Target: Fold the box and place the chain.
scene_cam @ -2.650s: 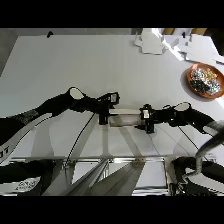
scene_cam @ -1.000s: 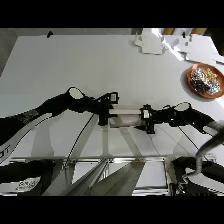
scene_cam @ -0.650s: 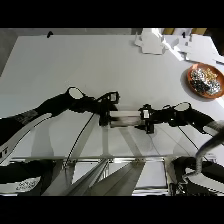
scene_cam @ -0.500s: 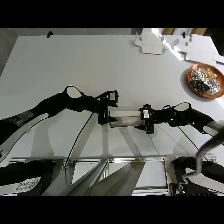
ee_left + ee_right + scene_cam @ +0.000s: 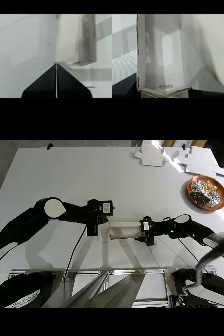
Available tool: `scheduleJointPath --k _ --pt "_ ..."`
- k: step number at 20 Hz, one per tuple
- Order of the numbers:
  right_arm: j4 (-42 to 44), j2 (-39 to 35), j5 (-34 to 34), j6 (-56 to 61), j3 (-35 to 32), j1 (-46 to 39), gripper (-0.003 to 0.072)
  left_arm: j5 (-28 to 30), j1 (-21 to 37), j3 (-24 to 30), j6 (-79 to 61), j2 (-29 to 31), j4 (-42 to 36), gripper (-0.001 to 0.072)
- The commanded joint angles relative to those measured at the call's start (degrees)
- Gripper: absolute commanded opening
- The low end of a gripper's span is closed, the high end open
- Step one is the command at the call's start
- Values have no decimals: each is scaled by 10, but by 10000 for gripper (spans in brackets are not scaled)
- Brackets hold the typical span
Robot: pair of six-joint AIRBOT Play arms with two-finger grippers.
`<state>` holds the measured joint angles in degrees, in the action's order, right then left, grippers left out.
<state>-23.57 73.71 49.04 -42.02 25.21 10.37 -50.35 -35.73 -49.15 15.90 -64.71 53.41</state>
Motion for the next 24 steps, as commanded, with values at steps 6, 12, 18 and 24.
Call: scheduleJointPath --k 6,12,18,24 --pt "0 0 0 0 0 0 403 66 -197 0 208 -44 92 7" --pt "0 0 0 0 0 0 403 152 -200 0 270 -25 118 4" --pt "0 0 0 0 0 0 403 -22 -218 0 328 41 186 3" --pt "0 0 0 0 0 0 403 84 -236 0 263 -23 159 6"
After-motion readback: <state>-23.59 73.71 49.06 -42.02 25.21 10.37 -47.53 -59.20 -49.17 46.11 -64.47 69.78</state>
